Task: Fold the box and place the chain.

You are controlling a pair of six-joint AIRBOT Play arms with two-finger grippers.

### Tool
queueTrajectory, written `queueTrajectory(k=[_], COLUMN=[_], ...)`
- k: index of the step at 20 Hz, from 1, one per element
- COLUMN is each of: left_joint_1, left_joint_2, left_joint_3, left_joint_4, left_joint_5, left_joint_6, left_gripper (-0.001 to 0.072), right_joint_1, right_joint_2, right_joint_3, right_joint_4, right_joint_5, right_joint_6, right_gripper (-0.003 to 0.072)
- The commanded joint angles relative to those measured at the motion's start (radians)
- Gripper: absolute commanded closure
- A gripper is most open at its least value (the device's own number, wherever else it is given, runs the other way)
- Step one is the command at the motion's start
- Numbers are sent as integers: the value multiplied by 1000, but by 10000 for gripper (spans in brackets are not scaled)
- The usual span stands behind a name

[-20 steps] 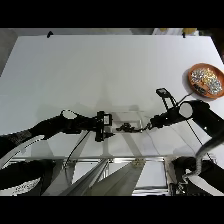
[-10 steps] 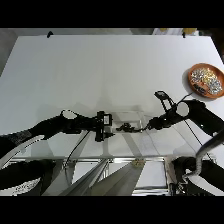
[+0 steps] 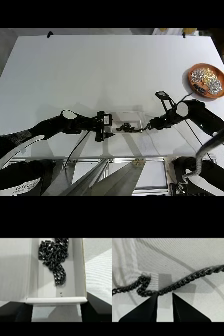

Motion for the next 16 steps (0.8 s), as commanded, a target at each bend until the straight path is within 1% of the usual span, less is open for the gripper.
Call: queueTrajectory(k=[1, 3, 5, 8, 9, 11, 12, 16], left_joint_1=[-1, -1, -1, -1, -1, -1, -1, -1], left_joint_2=[0, 0, 0, 0, 0, 0, 0, 0], left_joint_3=[0, 0, 0, 0, 0, 0, 0, 0], left_joint_4=[0, 0, 0, 0, 0, 0, 0, 0], left_joint_5=[0, 0, 0, 0, 0, 0, 0, 0], left_joint_6=[0, 0, 0, 0, 0, 0, 0, 0], left_gripper=[438, 438, 438, 438, 438, 438, 438, 438], right_joint_1=[0, -1, -1, -1, -1, -1, -1, -1], right_joint_2=[-1, -1, -1, -2, -5, -7, -7, -7], right_joint_3=[0, 0, 0, 0, 0, 0, 0, 0], right_joint_4=[-14, -14, -14, -14, -18, -21, -21, -21], right_joint_5=[-18, -24, -32, -32, -32, -32, -32, -32], right_joint_6=[21, 21, 21, 21, 21, 21, 21, 21], right_gripper=[490, 492, 513, 516, 540, 544, 585, 594])
